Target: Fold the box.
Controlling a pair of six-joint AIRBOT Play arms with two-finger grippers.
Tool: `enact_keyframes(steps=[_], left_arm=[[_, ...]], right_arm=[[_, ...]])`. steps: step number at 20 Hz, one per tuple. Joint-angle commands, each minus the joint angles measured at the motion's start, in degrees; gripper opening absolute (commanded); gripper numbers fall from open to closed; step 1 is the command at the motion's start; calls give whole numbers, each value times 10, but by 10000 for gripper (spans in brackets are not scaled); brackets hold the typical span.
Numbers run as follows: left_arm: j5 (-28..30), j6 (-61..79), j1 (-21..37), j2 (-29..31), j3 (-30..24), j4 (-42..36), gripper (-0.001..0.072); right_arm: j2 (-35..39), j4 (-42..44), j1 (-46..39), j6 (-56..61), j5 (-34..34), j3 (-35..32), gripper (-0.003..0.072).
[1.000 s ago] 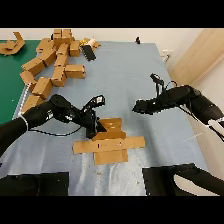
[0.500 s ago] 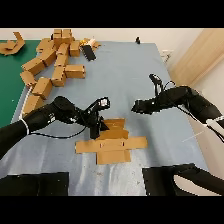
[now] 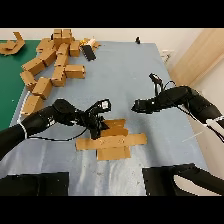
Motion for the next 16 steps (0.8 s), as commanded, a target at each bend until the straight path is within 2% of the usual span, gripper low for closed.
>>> enact_keyframes(steps=[1, 13, 14, 15, 16], left_arm=[[2, 2, -18, 1, -8, 9, 11], [2, 1, -20, 1, -29, 11, 12], [2, 1, -20, 1, -28, 11, 12], [3, 1, -20, 1, -29, 11, 12], [3, 1, -20, 1, -28, 11, 12]], right_arm=[[0, 0, 0, 0, 1, 0, 345], [0, 0, 1, 0, 0, 0, 336], [0, 0, 1, -1, -3, 0, 203], [0, 1, 1, -13, -11, 0, 10], [0, 3, 1, -24, -19, 0, 6]])
